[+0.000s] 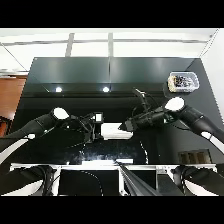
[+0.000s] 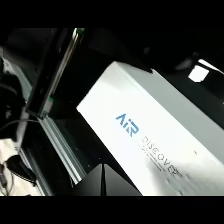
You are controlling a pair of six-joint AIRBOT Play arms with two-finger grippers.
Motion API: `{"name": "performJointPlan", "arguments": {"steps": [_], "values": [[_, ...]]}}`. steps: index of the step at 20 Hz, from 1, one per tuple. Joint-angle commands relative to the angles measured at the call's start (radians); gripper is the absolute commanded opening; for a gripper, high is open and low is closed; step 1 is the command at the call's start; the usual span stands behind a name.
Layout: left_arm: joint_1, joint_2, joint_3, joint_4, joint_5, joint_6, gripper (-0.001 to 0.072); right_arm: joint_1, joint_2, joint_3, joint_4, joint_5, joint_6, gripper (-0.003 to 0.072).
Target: Fold the box and place the chain.
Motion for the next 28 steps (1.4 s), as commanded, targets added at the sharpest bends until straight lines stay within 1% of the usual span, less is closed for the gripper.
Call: {"name": "performJointPlan", "arguments": {"steps": [1,5,7,13,15,17,19,21,23,26,27,28], "values": [[0.000,-0.001,0.000,0.000,0.000,0.000,0.0468,0.009,-0.078,-0.009,0.050,-0.032,0.019,0.0017],[0.000,-0.001,0.000,0.000,0.000,0.000,0.0467,0.010,-0.128,-0.010,-0.005,-0.047,0.030,0.0017],[0.000,-0.001,0.000,0.000,0.000,0.000,0.0467,0.009,-0.130,-0.010,-0.048,-0.066,0.045,0.0017],[0.000,-0.001,0.000,0.000,0.000,0.000,0.0467,0.028,-0.130,-0.010,-0.074,-0.097,0.044,0.0017],[0.000,-0.001,0.000,0.000,0.000,-0.001,0.0468,0.033,-0.129,-0.008,-0.071,-0.092,0.039,0.0017],[0.000,-0.001,0.000,0.000,0.000,0.000,0.0467,0.020,-0.117,0.019,-0.071,-0.023,0.016,0.0017],[0.000,-0.001,0.000,0.000,0.000,-0.001,0.0467,-0.015,-0.077,0.070,-0.081,0.083,0.005,0.0016],[0.000,-0.001,0.000,0.000,0.000,-0.001,0.0467,-0.076,-0.010,0.123,-0.117,0.171,0.013,0.0016],[0.000,-0.001,0.000,0.000,0.000,-0.001,0.0467,-0.156,0.079,0.151,-0.178,0.200,0.059,0.0017],[0.000,0.000,0.001,0.000,0.006,-0.001,0.0469,-0.283,0.206,0.153,-0.294,0.203,0.129,0.0017],[0.000,0.001,0.002,0.000,0.012,-0.001,0.0533,-0.324,0.241,0.153,-0.338,0.215,0.157,0.0016],[0.002,0.006,0.008,0.007,0.008,-0.006,0.0720,-0.356,0.267,0.153,-0.367,0.231,0.175,0.0017]]}}
